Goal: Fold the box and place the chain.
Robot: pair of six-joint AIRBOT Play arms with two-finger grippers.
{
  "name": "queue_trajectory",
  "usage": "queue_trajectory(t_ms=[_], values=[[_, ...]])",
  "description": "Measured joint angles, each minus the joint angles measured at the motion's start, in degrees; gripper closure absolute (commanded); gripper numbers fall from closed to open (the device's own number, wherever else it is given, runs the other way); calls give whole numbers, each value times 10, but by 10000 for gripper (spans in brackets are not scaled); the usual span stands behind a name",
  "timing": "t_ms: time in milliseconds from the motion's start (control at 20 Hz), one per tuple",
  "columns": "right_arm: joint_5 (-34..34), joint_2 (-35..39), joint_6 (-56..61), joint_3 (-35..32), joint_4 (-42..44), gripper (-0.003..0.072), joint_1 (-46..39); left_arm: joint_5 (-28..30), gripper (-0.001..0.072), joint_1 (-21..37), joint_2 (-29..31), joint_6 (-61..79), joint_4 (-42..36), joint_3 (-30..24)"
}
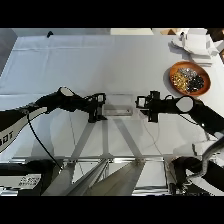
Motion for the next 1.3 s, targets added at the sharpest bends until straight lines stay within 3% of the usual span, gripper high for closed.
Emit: queue_trajectory(t_ms=[300,400,750,1300], values=[[61,-61,-115,18,99,477,-28,0,483,0,0,0,0,0],[85,-75,-158,22,127,680,-30,0,483,0,0,0,0,0],[124,-90,-225,26,193,675,-32,0,483,0,0,0,0,0],[134,-85,-246,26,219,677,-32,0,483,0,0,0,0,0]])
